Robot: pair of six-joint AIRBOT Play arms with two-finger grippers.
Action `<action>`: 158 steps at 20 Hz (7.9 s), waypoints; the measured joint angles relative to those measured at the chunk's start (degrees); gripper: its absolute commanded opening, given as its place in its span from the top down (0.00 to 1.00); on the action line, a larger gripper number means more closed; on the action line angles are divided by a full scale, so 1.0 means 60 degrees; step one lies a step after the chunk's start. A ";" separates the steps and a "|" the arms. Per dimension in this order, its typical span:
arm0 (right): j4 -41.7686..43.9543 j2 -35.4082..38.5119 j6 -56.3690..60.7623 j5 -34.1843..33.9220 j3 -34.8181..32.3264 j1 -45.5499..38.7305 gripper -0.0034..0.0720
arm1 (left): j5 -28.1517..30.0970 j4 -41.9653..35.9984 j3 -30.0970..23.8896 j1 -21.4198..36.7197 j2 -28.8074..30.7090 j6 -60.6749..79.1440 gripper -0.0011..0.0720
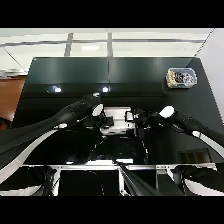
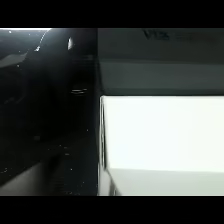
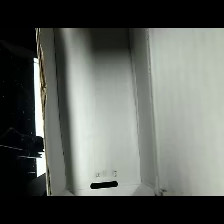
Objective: Fold the box and place the chain.
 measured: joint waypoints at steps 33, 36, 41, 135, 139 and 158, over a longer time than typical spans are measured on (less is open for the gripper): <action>0.0000 -0.0004 0.0015 0.0000 0.0007 0.0000 0.40 | -0.0138 0.0036 0.0423 0.0069 -0.0240 0.0368 0.96; 0.0004 -0.0004 0.0015 0.0000 0.0007 0.0000 0.40 | -0.0091 0.0055 0.0423 0.0069 -0.0240 0.0397 0.96; -0.0004 -0.0004 0.0138 0.0000 0.0007 0.0000 0.00 | 0.0018 0.0080 0.0423 0.0069 -0.0237 0.0433 0.96; -0.8142 -0.1213 2.4217 0.3632 0.4127 0.2834 0.65 | -0.0200 0.0036 0.0423 0.0069 -0.0240 0.0729 0.95; -0.8488 -0.1308 2.4939 0.3796 0.4218 0.2983 0.66 | -0.0204 0.0036 0.0423 0.0069 -0.0240 0.0729 0.95; -0.8393 -0.1694 2.5212 0.3843 0.4583 0.3038 0.76 | -0.0240 0.0055 0.0423 0.0069 -0.0240 0.0721 0.95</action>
